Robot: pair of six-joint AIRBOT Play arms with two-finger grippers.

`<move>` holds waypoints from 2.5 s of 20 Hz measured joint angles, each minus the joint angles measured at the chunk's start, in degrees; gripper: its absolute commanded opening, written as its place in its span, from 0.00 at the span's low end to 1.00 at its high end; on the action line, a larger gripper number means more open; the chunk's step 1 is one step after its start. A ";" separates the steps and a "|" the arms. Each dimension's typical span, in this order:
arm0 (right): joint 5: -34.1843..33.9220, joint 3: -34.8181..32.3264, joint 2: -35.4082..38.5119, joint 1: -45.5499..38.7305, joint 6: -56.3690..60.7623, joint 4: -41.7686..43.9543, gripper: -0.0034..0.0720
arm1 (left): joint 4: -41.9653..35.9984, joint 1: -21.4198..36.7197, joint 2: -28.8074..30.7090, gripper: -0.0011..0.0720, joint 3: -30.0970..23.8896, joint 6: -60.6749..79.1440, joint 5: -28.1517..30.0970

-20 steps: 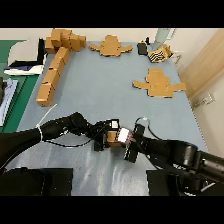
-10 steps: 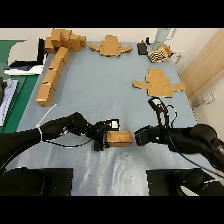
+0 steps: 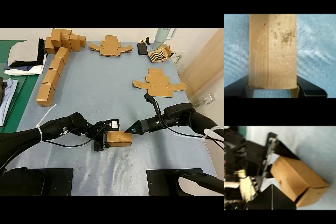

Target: Fold the box.

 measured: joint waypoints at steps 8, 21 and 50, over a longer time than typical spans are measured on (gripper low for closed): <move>-4.79 -6.29 -1.22 -1.77 -7.04 9.05 0.08 | 0.00 0.00 0.00 0.70 0.00 0.00 0.00; 5.14 -10.58 -0.94 0.98 -4.76 5.20 0.08 | 0.00 0.00 0.00 0.70 0.00 0.00 0.00; 10.12 -10.60 -0.92 1.81 -2.97 3.39 0.06 | -0.02 0.00 -0.02 0.70 0.00 0.02 0.00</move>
